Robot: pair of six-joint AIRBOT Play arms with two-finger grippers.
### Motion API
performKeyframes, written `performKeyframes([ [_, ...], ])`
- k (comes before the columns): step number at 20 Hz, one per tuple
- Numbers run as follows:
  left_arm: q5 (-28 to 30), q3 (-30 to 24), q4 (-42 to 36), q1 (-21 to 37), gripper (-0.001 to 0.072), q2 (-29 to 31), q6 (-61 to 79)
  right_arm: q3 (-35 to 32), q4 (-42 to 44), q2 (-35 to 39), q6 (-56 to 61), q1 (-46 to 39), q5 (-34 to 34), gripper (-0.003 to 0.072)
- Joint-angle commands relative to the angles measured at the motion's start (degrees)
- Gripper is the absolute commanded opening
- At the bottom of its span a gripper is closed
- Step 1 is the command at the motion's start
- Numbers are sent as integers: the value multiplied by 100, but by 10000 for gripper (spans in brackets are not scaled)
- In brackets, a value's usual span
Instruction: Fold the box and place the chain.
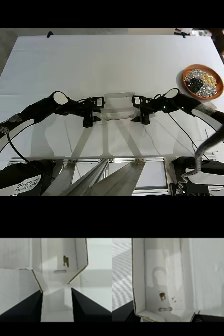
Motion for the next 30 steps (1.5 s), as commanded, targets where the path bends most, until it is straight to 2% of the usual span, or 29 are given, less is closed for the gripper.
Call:
performKeyframes([
  [1, 76, -2, -155, -11, 393, -74, 160, 0, 2, 0, 0, 2, 2, 505],
  [4, 149, -2, -155, -168, 384, -168, 164, 0, 2, 0, 0, 2, 2, 505],
  [6, 291, 0, -155, -293, 334, -221, 164, 0, 2, 0, 0, 2, 2, 505],
  [8, 433, 0, -155, -376, 330, -232, 162, 0, 2, 0, 0, 2, 2, 505],
  [10, 450, 0, -155, -404, 250, -232, 162, 0, 0, 0, 0, 2, 2, 505],
  [14, 629, 0, -155, -404, 247, -232, 160, 0, 0, 0, 0, 2, 2, 505],
  [15, 710, 0, -155, -404, 193, -232, 160, 0, 0, 0, 0, 2, 2, 505],
  [18, 767, 0, -157, -431, 138, -232, 160, 0, 2, 0, 0, 2, 2, 505],
  [25, 817, 0, -682, -743, 135, -232, 831, 0, 2, 0, 0, 2, 2, 505],
  [30, 942, 0, -758, -752, 135, -232, 828, -2, 0, 0, 0, 2, 2, 505],
])
